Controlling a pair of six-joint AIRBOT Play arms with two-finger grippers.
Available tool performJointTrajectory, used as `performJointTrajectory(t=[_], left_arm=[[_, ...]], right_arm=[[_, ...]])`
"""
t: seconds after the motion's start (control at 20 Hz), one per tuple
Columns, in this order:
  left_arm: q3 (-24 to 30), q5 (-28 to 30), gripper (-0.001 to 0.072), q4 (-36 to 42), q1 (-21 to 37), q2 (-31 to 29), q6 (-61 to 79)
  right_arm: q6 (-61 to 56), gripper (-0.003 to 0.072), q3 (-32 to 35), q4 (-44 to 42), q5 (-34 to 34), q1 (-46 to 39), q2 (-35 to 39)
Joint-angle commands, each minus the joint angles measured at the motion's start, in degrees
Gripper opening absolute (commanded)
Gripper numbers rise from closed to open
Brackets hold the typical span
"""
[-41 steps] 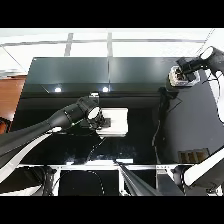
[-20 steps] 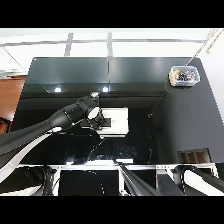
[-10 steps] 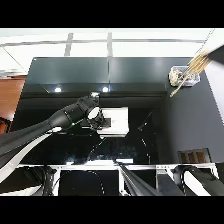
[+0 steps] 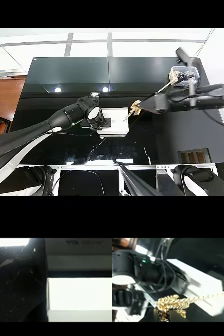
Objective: Fold the box and place the chain.
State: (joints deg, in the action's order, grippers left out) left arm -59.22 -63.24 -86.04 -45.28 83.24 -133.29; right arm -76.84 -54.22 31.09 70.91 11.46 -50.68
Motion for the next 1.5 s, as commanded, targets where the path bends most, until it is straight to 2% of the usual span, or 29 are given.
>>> performJointTrajectory(t=[0.0, 0.3, 0.65, 0.7, 0.75, 0.8, 0.9, 1.0, 1.1, 1.25, 1.3, 1.35, 1.45], left_arm=[[0.0, 0.0, 0.0029, 0.0, 0.0, 0.0, 0.0], [0.0, 0.0, 0.0029, 0.0, 0.0, 0.0, 0.0], [0.0, 0.0, 0.0029, 0.0, 0.0, 0.0, 0.0], [0.0, 0.0, 0.0029, 0.0, 0.0, 0.0, 0.0], [0.0, 0.0, 0.003, 0.0, 0.0, 0.0, 0.0], [0.0, 0.0, 0.0029, 0.0, 0.0, 0.0, 0.0], [0.0, -0.1, 0.0029, 0.0, 0.0, 0.0, 0.0], [0.0, -0.3, 0.0029, 0.0, 0.0, 0.0, 0.0], [0.0, -0.4, 0.0029, 0.0, 0.0, 0.0, 0.0], [0.0, -0.2, 0.0029, 0.0, 0.0, 0.0, 0.0], [0.0, -0.2, 0.0029, 0.0, 0.0, 0.0, 0.0], [0.0, -0.3, 0.003, 0.0, 0.0, 0.0, 0.0], [0.0, -0.3, 0.0029, 0.0, 0.0, 0.0, 0.0]], right_arm=[[-1.9, 0.0008, 3.7, -3.0, -9.4, 5.7, -1.2], [-2.6, 0.0009, 4.1, 0.2, -13.3, 9.6, -5.8], [-2.9, 0.0017, 9.5, 1.5, -15.8, 11.9, -11.5], [-3.1, 0.0039, 9.5, 2.4, -16.1, 11.9, -11.6], [-3.1, 0.024, 9.5, 2.8, -16.3, 11.7, -11.6], [-3.1, 0.0317, 9.5, 3.2, -16.2, 11.1, -11.5], [-2.4, 0.0316, 8.6, 6.9, -14.3, 6.6, -11.5], [-2.4, 0.0315, 8.3, 11.1, -15.2, -1.3, -11.5], [-3.4, 0.0315, 8.4, 18.9, -21.1, -8.5, -11.5], [-18.9, 0.0325, 8.8, 36.5, -33.6, -14.8, -13.1], [-19.6, 0.0588, 8.8, 37.6, -36.8, -15.9, -14.5], [-18.9, 0.072, 8.6, 37.5, -40.4, -16.7, -16.5], [-19.0, 0.072, 5.7, 36.3, -43.1, -17.9, -22.4]])
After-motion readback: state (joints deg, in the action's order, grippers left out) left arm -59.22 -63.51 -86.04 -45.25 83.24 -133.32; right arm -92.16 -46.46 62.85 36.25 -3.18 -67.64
